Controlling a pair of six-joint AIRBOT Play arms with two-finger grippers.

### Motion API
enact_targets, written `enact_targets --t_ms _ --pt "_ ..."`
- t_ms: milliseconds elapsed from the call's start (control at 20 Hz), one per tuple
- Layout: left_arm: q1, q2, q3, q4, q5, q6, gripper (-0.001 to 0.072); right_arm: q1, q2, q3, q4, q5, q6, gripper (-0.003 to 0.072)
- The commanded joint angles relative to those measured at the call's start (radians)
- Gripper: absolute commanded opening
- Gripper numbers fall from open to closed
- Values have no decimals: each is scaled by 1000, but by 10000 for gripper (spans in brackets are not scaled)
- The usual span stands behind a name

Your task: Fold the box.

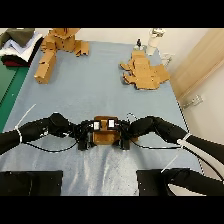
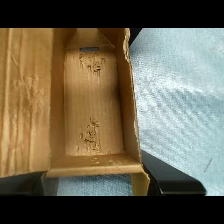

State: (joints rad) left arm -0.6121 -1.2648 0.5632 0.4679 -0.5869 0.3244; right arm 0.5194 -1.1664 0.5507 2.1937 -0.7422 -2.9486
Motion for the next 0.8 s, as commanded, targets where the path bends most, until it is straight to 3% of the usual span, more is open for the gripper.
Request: enact_targets --t_ms 0,150,200,250,450,750 --pt "1 -1 1 0 2 0 363 0 0 0 1 -1 0 439" --pt "1 -1 1 0 2 0 363 0 0 0 3 -31 0 439" --pt "1 -1 1 0 2 0 363 0 1 1 17 -37 0 491" --pt "1 0 1 0 2 0 363 -1 4 5 3 -47 3 720" --pt "1 -1 1 0 2 0 363 -2 74 8 -63 -82 64 720" --pt "1 -1 1 0 2 0 363 -3 191 8 -326 -136 319 720"
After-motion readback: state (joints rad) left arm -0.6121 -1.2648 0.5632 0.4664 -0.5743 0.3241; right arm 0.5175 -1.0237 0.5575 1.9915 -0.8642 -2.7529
